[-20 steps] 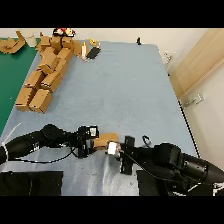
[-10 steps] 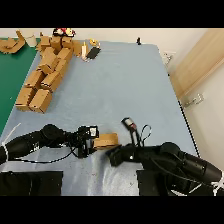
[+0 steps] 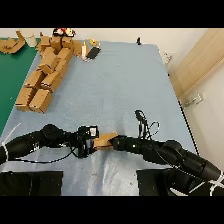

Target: Fold the box.

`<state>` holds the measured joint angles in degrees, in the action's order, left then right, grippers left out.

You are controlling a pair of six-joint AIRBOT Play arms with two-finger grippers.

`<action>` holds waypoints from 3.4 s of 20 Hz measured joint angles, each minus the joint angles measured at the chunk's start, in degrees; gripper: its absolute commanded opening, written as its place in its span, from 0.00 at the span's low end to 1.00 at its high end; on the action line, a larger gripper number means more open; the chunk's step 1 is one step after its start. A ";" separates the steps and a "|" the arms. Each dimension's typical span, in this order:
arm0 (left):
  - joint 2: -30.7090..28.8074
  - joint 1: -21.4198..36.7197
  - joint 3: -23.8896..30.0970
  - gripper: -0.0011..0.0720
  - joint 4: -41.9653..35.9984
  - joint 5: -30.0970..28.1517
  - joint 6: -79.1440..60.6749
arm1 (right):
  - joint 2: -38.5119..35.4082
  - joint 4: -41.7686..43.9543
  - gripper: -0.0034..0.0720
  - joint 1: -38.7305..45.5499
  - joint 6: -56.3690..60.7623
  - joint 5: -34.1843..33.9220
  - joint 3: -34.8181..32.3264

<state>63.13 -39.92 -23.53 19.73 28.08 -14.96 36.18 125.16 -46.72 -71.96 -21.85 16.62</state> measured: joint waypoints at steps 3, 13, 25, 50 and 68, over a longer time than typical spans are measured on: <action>0.00 0.00 0.02 0.83 0.00 0.00 0.00 | 1.38 0.44 0.04 -2.56 0.00 2.19 -0.52; 0.00 0.00 0.00 0.83 0.02 -0.02 0.00 | 6.01 0.87 0.04 -8.13 0.00 11.34 -1.14; 0.00 0.00 0.00 0.83 0.02 -0.02 0.00 | 8.83 0.92 0.04 -8.55 0.00 11.52 -1.25; 0.00 0.00 0.00 0.83 -0.26 0.26 0.00 | 10.08 -35.89 0.05 26.25 16.22 -39.91 15.67; 0.00 0.00 -0.17 0.83 -0.44 4.87 0.02 | 18.34 -26.82 0.05 27.78 16.44 -34.38 16.59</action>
<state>63.13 -39.92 -23.70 19.29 32.95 -14.94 54.52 98.35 -18.94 -55.53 -56.23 33.21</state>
